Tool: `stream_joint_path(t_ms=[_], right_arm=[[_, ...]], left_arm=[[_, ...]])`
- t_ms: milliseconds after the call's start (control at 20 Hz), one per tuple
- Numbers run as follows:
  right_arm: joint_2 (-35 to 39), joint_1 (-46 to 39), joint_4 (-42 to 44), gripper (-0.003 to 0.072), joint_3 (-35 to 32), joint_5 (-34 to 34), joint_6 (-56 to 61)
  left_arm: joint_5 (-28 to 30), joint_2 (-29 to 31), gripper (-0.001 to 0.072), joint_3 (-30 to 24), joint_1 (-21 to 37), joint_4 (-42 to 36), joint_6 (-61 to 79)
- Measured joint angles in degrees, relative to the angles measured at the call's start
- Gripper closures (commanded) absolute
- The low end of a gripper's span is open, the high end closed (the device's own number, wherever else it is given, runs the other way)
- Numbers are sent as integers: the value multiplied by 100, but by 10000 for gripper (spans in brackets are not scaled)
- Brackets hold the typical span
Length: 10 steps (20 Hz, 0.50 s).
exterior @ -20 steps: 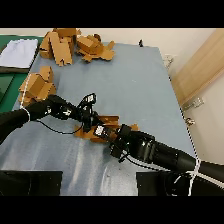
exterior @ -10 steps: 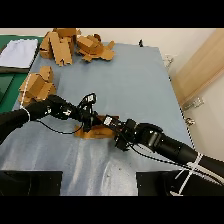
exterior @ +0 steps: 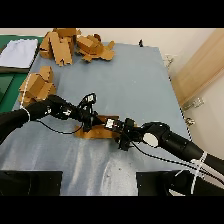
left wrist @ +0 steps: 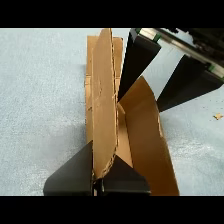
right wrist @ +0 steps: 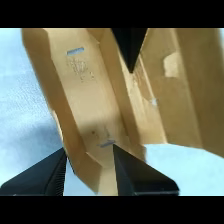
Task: Fold the box.
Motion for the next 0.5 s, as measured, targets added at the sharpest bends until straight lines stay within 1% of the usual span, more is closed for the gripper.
stream_joint_path(t_ms=[150,350,500], right_arm=[[85,-315,310,257,0,31,-562],[122,-772,1285,257,0,42,-1753],[96,-1054,1696,257,0,44,-2352]], left_arm=[[2,2,697,0,0,0,0],[2,2,697,0,0,0,0],[2,2,697,0,0,-2,2]])
